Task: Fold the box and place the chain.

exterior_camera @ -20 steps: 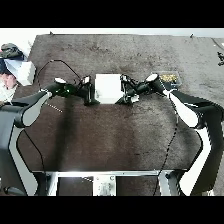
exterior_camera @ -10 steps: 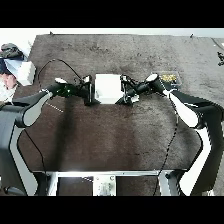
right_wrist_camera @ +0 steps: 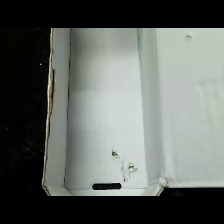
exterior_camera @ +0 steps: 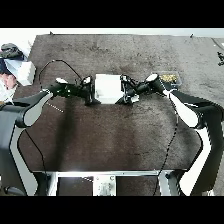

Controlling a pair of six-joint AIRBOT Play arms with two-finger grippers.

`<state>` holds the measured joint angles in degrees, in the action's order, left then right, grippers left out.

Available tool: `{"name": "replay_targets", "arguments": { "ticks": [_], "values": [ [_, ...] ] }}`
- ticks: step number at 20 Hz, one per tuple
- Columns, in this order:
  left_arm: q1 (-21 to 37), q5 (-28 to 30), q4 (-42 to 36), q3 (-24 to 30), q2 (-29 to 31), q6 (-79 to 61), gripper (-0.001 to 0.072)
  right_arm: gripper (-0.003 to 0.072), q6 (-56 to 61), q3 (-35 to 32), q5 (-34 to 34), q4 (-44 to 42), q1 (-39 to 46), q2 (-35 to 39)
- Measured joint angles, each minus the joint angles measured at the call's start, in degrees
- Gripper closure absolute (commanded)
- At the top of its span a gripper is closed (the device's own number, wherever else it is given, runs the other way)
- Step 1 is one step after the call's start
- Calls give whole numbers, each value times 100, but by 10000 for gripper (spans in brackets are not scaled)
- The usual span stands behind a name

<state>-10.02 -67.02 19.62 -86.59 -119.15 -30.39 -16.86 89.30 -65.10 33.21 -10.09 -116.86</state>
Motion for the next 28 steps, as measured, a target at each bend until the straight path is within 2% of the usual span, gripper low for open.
{"name": "replay_targets", "arguments": {
  "ticks": [28],
  "values": [
    [-7,50,107,-2,0,37,294,242,0,0,-2,0,0,0]
  ]
}}
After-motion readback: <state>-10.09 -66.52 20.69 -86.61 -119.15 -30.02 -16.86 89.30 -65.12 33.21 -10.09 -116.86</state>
